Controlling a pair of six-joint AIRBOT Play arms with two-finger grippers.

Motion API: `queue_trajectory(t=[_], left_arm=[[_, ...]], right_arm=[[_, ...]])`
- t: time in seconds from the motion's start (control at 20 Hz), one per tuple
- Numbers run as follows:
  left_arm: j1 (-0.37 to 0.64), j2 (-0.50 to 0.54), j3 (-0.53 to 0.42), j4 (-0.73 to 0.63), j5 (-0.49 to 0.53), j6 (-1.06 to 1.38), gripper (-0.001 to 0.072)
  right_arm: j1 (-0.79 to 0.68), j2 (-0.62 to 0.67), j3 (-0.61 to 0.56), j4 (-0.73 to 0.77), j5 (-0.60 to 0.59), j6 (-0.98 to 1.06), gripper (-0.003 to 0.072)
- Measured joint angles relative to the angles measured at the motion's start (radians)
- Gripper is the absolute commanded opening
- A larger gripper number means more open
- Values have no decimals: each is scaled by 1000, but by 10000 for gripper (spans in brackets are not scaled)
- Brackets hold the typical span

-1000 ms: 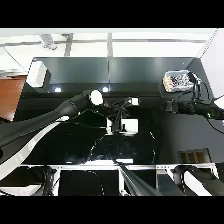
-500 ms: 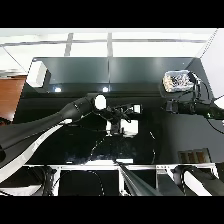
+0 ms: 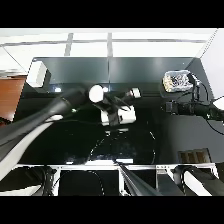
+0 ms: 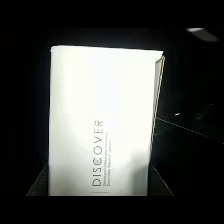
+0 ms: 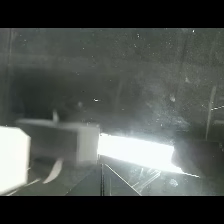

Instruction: Fold the box and place the chain.

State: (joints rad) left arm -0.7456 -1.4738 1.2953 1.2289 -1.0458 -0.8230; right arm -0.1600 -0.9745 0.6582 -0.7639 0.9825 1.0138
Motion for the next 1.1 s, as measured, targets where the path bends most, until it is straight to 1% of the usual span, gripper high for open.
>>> queue_trajectory(t=[0.1, 0.2, 0.25, 0.4, 0.5, 0.65, 0.8, 0.95, 1.1], left_arm=[[61, 83, 29, 102, -68, -131, 331], [149, 174, 43, 195, -137, -247, 332], [207, 221, 48, 237, -171, -299, 332], [410, 328, 55, 311, -228, -413, 332], [557, 367, 57, 335, -234, -463, 332], [764, 385, 54, 352, -224, -512, 332], [937, 364, 45, 360, -222, -534, 333], [1060, 317, 26, 359, -232, -543, 333], [1141, 254, -4, 325, -237, -525, 334]], right_arm=[[0, 0, 0, 0, -1, 0, 14], [0, 0, -1, 0, -1, 0, 14], [0, 0, -1, 0, -1, 0, 14], [0, 0, -1, 2, -1, 0, 14], [0, 0, -1, 3, -1, 0, 14], [0, 0, -1, 3, -2, 0, 14], [0, 0, -1, 3, -5, 0, 14], [0, 0, -1, 4, -13, 3, 14], [0, 0, -1, 4, -17, 10, 14]])
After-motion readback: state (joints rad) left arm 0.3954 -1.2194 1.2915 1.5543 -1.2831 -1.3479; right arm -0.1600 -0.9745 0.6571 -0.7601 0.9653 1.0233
